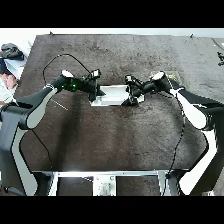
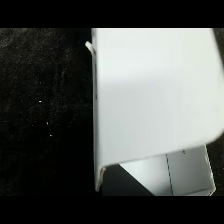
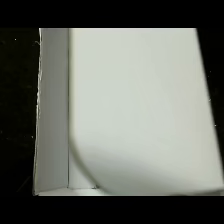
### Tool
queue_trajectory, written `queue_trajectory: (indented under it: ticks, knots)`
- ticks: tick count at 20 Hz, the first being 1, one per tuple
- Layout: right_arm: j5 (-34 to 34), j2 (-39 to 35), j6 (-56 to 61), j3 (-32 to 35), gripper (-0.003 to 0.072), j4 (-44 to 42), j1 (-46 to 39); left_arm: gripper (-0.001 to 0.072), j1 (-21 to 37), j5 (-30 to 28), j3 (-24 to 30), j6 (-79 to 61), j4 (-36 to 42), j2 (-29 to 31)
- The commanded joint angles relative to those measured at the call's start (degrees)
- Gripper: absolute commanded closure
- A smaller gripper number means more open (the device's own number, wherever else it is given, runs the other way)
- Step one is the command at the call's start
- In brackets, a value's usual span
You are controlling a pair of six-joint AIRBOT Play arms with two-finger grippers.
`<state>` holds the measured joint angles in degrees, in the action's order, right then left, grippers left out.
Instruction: Fold the box and place the chain.
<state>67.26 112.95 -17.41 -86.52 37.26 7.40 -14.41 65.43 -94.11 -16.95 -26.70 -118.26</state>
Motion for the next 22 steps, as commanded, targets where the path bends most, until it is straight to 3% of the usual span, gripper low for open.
queue_trajectory:
  ticks: [1, 3, 4, 7, 8, 22]
  knots:
    - [0.1, 0.8, 0.0, -0.2, 0.0034, 0.0, 0.0, 0.0699, 0.0, 0.0, 0.0, 0.0, 0.0, 0.0]
    - [0.0, 0.8, 0.0, -0.2, 0.0034, -0.1, 0.0, 0.0699, 0.0, 0.0, 0.0, 0.0, 0.0, 0.0]
    - [0.0, 0.8, 0.0, -0.2, 0.0107, -0.1, 0.0, 0.0699, 0.0, 0.0, 0.0, 0.0, 0.0, 0.0]
    - [-0.2, 0.8, 0.0, -0.2, 0.0116, 0.0, 0.0, 0.0699, 0.0, 0.0, 0.0, 0.0, 0.0, 0.0]
    - [-0.2, 0.8, 0.0, -0.2, 0.0165, 0.0, 0.0, 0.0699, 0.0, 0.0, 0.0, 0.0, 0.0, 0.0]
    - [-0.6, 0.8, 0.0, -0.2, 0.0164, 0.0, 0.0, 0.0699, 0.0, 0.0, 0.0, 0.0, 0.0, 0.0]
